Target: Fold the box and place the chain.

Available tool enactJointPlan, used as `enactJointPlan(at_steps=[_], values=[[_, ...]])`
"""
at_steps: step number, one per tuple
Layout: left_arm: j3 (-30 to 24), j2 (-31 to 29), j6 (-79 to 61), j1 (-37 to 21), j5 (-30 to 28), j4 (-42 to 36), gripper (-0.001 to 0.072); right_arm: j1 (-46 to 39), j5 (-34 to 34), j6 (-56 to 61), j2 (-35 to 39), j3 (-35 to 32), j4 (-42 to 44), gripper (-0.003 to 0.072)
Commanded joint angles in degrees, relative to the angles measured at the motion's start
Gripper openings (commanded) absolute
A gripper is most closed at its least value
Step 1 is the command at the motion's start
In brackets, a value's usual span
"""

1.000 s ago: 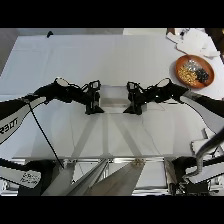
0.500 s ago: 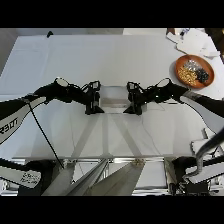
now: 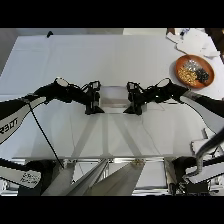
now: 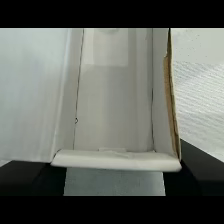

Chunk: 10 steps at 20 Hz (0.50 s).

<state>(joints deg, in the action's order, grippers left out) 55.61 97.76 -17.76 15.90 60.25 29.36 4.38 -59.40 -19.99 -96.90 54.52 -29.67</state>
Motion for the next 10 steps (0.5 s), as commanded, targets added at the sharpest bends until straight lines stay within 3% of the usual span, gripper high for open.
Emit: enactJointPlan(at_steps=[1, 2, 3, 4, 10], values=[[0.04, 0.02, 0.02, 0.04, -0.04, -0.17, 0.0392, 0.07, -0.02, 0.07, -0.02, 0.0, 0.11, 0.0456], [0.04, 0.0, 0.04, 0.04, 0.0, -0.15, 0.0392, 0.07, 0.17, 0.02, -0.02, 0.0, 0.15, 0.0467], [0.04, 0.0, 0.02, 0.04, 0.0, -0.15, 0.0392, 0.07, 0.44, 0.02, -0.02, 0.0, 0.13, 0.0555], [0.04, 0.0, 0.02, 0.04, 0.0, -0.15, 0.0392, 0.04, 0.46, 0.02, 0.0, 0.0, 0.07, 0.0711], [0.04, 0.0, 0.02, 0.04, 0.0, -0.17, 0.0392, 0.0, 0.48, 0.09, 3.45, 0.0, -8.74, 0.0688]])
